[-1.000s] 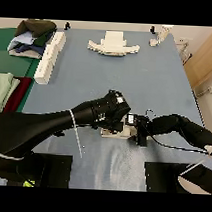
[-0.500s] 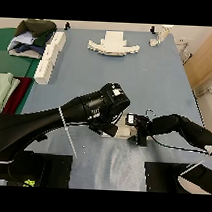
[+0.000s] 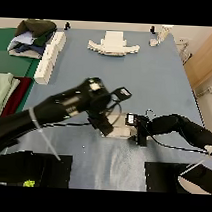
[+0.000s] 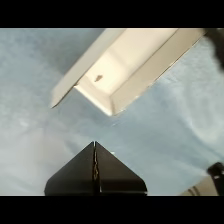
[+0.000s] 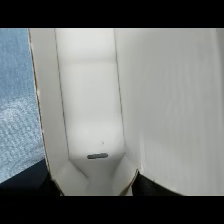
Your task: Fold the box.
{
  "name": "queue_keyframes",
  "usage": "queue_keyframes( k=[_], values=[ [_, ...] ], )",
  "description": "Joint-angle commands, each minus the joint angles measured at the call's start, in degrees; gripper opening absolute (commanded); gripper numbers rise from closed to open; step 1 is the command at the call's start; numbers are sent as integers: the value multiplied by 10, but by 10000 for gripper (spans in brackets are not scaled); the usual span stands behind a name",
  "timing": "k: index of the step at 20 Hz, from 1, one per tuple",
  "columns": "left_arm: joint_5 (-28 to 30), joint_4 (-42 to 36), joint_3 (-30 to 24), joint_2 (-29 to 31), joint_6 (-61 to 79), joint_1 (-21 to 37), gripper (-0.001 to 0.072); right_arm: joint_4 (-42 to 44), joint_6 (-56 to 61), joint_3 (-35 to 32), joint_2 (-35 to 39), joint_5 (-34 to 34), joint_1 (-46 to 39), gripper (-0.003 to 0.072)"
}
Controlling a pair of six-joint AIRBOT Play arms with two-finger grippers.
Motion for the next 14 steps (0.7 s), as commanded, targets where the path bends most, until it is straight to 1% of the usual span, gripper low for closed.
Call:
queue_keyframes(
  k=[1, 2, 3, 4, 5, 7, 8, 9, 10, 11, 12, 14],
  values=[
    [82, -116, -127, 126, 272, 102, 13, 0, 0, 0, 0, 0, 0, 513],
    [97, -169, -170, 159, 380, 143, 15, 0, 0, 0, 0, 0, 0, 513],
    [108, -208, -205, 183, 465, 179, 94, 0, 0, 0, 0, 0, 0, 513],
    [127, -235, -239, 199, 532, 213, 507, 0, 0, 0, 0, 0, 0, 513],
    [155, -249, -268, 207, 571, 242, 695, 0, 0, 0, 0, 0, 0, 513],
    [209, -269, -317, 202, 637, 283, 696, 0, 0, 0, 0, 0, 0, 513],
    [240, -296, -339, 192, 675, 295, 695, 0, 0, 0, 0, 0, 0, 513],
    [269, -323, -356, 180, 717, 299, 695, 0, 0, 0, 0, 0, 0, 513],
    [303, -359, -371, 165, 773, 299, 695, 0, 0, 0, 0, 0, 0, 513],
    [325, -404, -381, 148, 841, 299, 695, 0, 0, 0, 0, 0, 0, 513],
    [334, -451, -386, 127, 917, 298, 695, 0, 0, 0, 0, 0, 0, 514],
    [344, -522, -387, 87, 1029, 298, 695, 0, 0, 0, 0, 0, 0, 513]
  ],
)
